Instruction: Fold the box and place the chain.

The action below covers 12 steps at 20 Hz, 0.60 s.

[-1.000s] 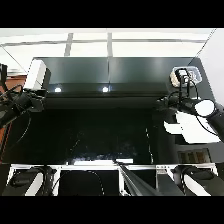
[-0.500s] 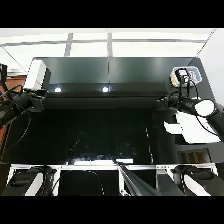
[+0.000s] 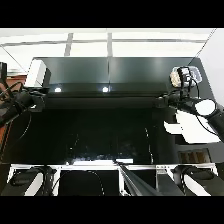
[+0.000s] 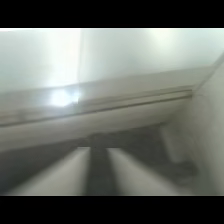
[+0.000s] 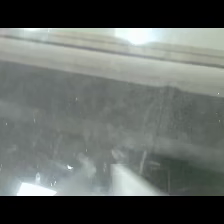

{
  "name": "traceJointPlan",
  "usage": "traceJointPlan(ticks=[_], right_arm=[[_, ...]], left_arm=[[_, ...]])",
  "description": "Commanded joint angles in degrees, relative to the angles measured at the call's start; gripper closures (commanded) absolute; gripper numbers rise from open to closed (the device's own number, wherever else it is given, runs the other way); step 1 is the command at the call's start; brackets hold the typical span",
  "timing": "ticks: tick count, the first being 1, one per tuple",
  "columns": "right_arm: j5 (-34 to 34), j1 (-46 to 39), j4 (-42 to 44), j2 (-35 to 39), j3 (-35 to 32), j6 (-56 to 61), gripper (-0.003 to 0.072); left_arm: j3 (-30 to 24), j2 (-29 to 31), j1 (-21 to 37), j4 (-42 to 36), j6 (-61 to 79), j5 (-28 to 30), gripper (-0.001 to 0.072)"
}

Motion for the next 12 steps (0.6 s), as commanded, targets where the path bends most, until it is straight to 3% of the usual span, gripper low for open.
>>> traceJointPlan(ticks=[1,5,8,12], right_arm=[[-1.7,0.0,1.0,0.0,0.0,-0.1,-0.0019],[4.2,-4.5,-4.9,0.0,2.6,2.9,-0.0018],[9.1,-15.1,-12.2,0.0,8.3,7.3,-0.0018],[9.2,-31.0,-12.8,0.0,11.2,7.5,-0.0018]], left_arm=[[0.0,-4.3,-0.7,-6.3,-0.3,-4.2,0.0004],[0.0,-7.7,-1.3,-4.9,-4.5,-7.0,0.0005],[0.0,-8.0,-1.3,-2.4,-6.1,-7.2,0.0005],[0.0,-8.0,-1.3,-2.4,-6.1,-6.7,0.0005]])
